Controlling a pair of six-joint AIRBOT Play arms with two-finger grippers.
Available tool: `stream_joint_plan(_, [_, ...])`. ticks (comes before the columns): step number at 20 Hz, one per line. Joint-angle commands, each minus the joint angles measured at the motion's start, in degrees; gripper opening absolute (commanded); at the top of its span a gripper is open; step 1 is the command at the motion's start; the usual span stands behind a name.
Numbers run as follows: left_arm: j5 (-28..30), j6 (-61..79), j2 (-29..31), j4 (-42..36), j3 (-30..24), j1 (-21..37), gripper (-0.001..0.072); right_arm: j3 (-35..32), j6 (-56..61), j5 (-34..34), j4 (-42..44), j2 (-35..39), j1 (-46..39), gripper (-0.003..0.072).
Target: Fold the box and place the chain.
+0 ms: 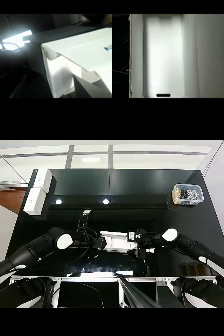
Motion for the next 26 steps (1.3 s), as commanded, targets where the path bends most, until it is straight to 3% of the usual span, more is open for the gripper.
stream_joint_plan(1, [1.14, -11.32, 0.04, 10.54, 1.07, -3.08, 0.0707, 0.00, 0.00, -0.02, 0.00, -0.02, 0.04, 0.0530])
stream_joint_plan(5, [-3.37, -20.70, -1.16, 19.63, 4.59, -7.67, 0.0703, 0.00, 0.00, -0.02, 0.00, -0.02, 0.04, 0.0530])
stream_joint_plan(9, [-9.40, -22.25, -7.58, 20.15, 9.42, -9.42, 0.0678, 0.00, 0.00, 0.00, 0.00, -0.02, 0.04, 0.0531])
stream_joint_plan(11, [-12.74, -23.67, -10.62, 20.22, 12.76, -9.40, 0.0545, 0.00, 0.00, 0.00, 0.00, -0.02, 0.04, 0.0531])
stream_joint_plan(15, [-20.85, -23.82, -15.17, 20.24, 18.34, -9.55, 0.0525, 0.00, -0.02, 0.00, -0.02, -0.02, 0.04, 0.0530])
stream_joint_plan(19, [-21.55, -27.52, -16.87, 19.39, 20.11, -9.60, 0.0469, 0.00, -0.02, 0.00, -0.02, -0.02, 0.04, 0.0530])
stream_joint_plan(21, [-23.08, -27.52, -18.14, 18.67, 20.76, -9.62, 0.0402, 0.00, -0.02, 0.00, -0.02, -0.02, 0.04, 0.0530])
stream_joint_plan(26, [-20.55, -30.97, -18.93, 18.69, 20.81, -9.60, 0.0398, 0.00, -0.02, 0.00, -0.02, -0.02, 0.04, 0.0530])
